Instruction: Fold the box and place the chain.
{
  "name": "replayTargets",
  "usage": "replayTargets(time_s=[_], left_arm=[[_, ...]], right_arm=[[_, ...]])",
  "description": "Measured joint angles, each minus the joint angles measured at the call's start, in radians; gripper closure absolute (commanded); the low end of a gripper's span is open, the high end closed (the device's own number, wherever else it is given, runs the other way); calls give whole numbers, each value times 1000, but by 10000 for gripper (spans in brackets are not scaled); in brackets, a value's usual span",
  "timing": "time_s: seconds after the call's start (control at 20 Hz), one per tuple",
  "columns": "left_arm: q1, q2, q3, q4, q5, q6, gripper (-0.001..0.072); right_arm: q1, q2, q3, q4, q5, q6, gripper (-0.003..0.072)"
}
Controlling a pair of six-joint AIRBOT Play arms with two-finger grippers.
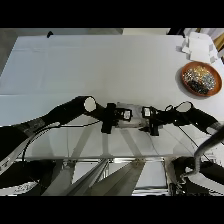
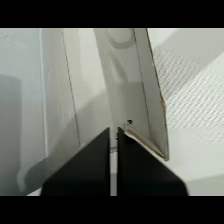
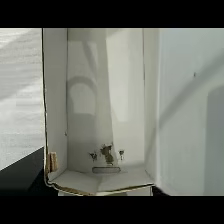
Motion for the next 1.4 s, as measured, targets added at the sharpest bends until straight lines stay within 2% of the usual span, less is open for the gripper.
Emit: replayTargets(time_s=[0.25, 0.45, 0.65, 0.95, 1.15, 1.4], left_arm=[[72, 103, 0, 112, -71, -241, 706], [160, 192, 0, 195, -201, -459, 706], [258, 225, -31, 217, -314, -643, 706], [326, 179, -126, 64, -291, -792, 706], [326, 98, -142, -66, -266, -825, 707], [317, 29, -147, -133, -245, -859, 707]], right_arm=[[0, 0, 0, 2, -1, 2, 280], [0, 0, 0, 2, -1, 2, 280], [0, 0, 0, 1, -1, 2, 280], [0, 0, 0, 1, 0, 2, 280], [0, 0, 0, 1, 0, 2, 280], [0, 0, 0, 1, 0, 2, 280]])
